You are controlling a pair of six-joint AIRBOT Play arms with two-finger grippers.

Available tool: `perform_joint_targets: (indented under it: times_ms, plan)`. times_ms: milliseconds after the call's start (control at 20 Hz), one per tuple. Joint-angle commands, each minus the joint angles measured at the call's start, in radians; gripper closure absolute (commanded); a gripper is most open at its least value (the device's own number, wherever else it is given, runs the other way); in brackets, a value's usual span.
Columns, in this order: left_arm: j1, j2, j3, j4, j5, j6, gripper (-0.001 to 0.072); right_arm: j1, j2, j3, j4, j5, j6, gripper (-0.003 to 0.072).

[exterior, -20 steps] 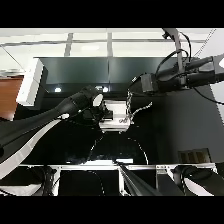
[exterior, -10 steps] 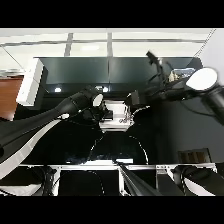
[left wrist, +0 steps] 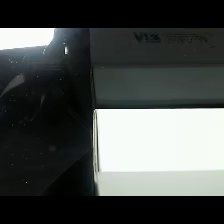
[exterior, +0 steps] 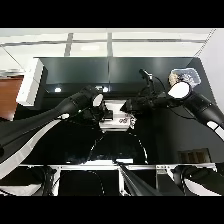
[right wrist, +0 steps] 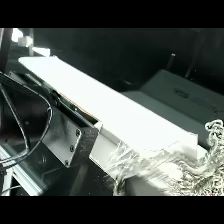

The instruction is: Fold the box and place the chain.

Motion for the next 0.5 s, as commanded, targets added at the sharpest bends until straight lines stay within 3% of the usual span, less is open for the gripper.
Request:
perform_joint_targets:
  times_ms: [0,150,250,400,450]
  plan:
    - [-0.001,0.0,0.0,0.0,0.0,0.0,0.0678,-0.036,0.003,0.001,0.0,0.059,-0.026,0.0362]
    - [-0.001,0.0,0.0,0.0,0.0,0.0,0.0678,-0.197,0.077,0.006,-0.026,0.171,-0.094,0.0363]
    - [-0.001,0.0,0.0,0.0,0.0,0.0,0.0678,-0.308,0.153,-0.01,-0.141,0.23,-0.151,0.0363]
    - [-0.001,0.0,0.0,0.0,0.0,0.0,0.0678,-0.359,0.22,-0.126,-0.272,0.201,-0.327,0.0357]
    - [-0.001,0.0,0.0,0.0,0.0,0.0,0.0678,-0.355,0.219,-0.181,-0.276,0.151,-0.362,0.0046]
